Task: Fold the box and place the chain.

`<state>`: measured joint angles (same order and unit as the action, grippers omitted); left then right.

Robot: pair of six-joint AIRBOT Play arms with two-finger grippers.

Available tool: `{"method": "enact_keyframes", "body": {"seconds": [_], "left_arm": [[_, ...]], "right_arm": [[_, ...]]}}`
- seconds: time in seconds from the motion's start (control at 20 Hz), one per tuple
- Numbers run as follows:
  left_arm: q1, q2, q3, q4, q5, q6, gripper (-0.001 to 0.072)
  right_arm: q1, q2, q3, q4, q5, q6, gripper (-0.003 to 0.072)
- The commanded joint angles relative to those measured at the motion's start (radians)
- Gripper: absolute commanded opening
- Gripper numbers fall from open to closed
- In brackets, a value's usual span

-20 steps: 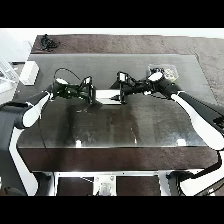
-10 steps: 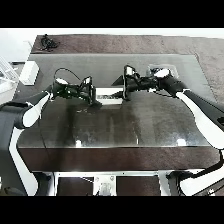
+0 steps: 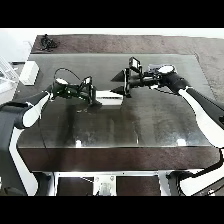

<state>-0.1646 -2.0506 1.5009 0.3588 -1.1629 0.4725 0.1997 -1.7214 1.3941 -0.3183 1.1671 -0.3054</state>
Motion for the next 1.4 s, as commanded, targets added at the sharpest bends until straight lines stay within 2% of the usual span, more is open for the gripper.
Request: {"method": "enact_keyframes", "body": {"seconds": [0.0,0.2,0.6,0.75,0.85,1.0,1.15,1.35], "left_arm": [[0.000,0.000,0.000,0.000,0.001,0.000,0.0309],[0.000,0.000,0.000,0.000,0.001,0.000,0.0308],[0.000,0.000,0.000,0.000,0.001,0.000,0.0308],[0.000,0.000,0.000,0.000,0.001,0.000,0.0308],[0.000,0.000,0.000,0.000,0.001,0.000,0.0309],[0.000,0.000,0.000,0.000,0.001,0.000,0.0308],[0.000,0.000,0.000,0.000,0.001,0.000,0.0309],[0.000,0.000,0.000,0.000,0.001,0.000,0.0308]], "right_arm": [[0.000,-0.045,0.003,-0.008,0.008,0.026,0.0568],[0.000,-0.109,0.004,-0.007,-0.032,0.034,0.0569],[0.030,-0.112,0.015,-0.077,-0.104,0.032,0.0565],[0.030,-0.112,0.031,-0.084,-0.100,0.016,0.0425],[0.030,-0.112,0.045,-0.090,-0.076,0.017,0.0405],[0.037,-0.112,0.059,-0.133,-0.052,0.017,0.0307],[0.038,-0.112,0.067,-0.136,-0.056,0.017,0.0275],[0.036,-0.112,0.100,-0.136,-0.056,0.017,0.0268]]}}
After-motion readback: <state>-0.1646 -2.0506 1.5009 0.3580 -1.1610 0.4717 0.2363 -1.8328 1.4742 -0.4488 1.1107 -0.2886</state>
